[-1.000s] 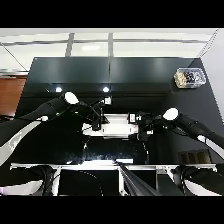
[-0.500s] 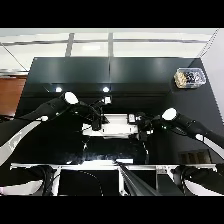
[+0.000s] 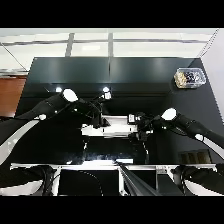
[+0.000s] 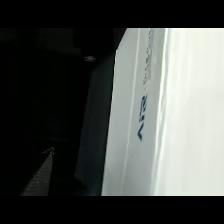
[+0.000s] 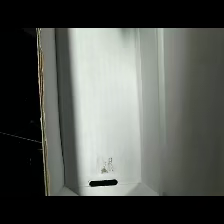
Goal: Fold the box and place the chain.
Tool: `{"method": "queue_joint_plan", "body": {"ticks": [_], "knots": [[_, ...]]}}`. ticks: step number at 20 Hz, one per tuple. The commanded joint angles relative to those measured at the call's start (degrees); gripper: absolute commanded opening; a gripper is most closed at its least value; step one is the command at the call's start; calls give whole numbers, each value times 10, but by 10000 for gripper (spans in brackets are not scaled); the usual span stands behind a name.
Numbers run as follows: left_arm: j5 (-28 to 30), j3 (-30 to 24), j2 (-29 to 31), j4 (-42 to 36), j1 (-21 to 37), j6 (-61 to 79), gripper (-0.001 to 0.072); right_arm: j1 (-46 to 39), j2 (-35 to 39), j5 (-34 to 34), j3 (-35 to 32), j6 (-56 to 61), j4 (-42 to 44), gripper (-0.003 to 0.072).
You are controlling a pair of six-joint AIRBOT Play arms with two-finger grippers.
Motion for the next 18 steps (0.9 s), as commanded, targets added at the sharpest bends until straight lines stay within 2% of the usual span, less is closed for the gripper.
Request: {"method": "queue_joint_plan", "body": {"ticks": [1, 3, 4, 5, 8, 10, 12, 15, 18], "knots": [[-76, 31, 29, 118, 0, -141, 567, 0, 0, 0, 0, 0, 0, 484], [-118, 36, 55, 209, 0, -242, 337, 0, 0, 0, 0, 0, 0, 484], [-146, 36, 68, 251, 0, -273, 166, 0, 0, 0, 0, 0, 0, 484], [-179, 36, 79, 280, 0, -289, 32, 0, 0, 0, 0, 0, 0, 484], [-253, 34, 96, 287, -1, -359, 29, 0, 0, 0, 0, 0, 0, 484], [-259, 23, 99, 214, -7, -431, 28, 0, 0, 0, 0, 0, 0, 484], [-240, -2, 108, 107, -27, -405, 28, 0, 0, 0, 0, 0, 0, 484], [-99, -58, 127, -46, -54, -341, 29, 0, 0, 0, 0, 0, 0, 484], [72, -82, 130, -108, -38, -289, 29, 0, 0, 0, 0, 0, 0, 484]]}}
